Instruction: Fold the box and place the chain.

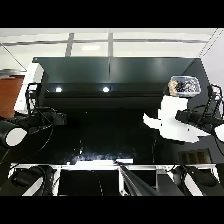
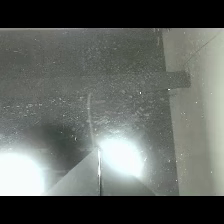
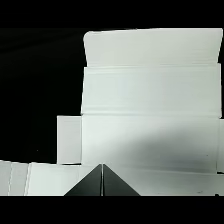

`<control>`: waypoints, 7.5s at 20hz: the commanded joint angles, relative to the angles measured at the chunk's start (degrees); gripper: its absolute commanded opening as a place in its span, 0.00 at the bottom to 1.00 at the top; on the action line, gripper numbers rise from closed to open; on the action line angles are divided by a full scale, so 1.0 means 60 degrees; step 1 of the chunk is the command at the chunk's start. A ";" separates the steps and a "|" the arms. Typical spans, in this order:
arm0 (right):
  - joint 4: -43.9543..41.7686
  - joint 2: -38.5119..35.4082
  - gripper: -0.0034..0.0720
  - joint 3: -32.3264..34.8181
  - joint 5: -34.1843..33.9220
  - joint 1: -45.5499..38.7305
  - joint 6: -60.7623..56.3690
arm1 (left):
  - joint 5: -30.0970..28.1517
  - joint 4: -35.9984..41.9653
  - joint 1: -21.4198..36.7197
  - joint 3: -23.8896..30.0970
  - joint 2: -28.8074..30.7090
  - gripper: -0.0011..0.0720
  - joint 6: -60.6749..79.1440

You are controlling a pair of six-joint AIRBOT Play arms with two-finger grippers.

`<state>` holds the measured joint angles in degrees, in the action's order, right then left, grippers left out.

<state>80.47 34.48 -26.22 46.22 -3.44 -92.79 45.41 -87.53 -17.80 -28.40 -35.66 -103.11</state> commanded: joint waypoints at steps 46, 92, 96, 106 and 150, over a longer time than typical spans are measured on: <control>-0.3774 0.7814 0.97 -0.4466 0.6921 -0.9806 0.6193 | -0.1851 0.1253 -0.0007 -0.0004 -0.0535 0.97 -0.0029; -0.7861 -0.0051 0.08 0.1220 0.1523 0.1847 0.5639 | 0.1789 1.0888 0.1945 -0.0007 -0.4564 0.97 0.8903; -0.7941 -0.0051 0.08 0.1220 0.1424 0.2022 0.5595 | 0.2754 1.1734 0.2295 -0.0164 -0.6196 0.97 1.0892; -0.7934 -0.0051 0.07 0.1220 0.1435 0.2022 0.5351 | 0.4313 1.1938 0.1155 -0.1257 -0.8335 0.95 1.4076; -0.2579 -0.0066 0.98 -0.1789 0.3982 0.0368 0.7359 | 0.0616 0.9930 -0.1734 -0.0860 -0.5992 0.05 1.9904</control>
<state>63.24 34.06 -36.45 68.75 -1.54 -53.93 58.22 -29.30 -24.71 -37.43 -75.11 2.76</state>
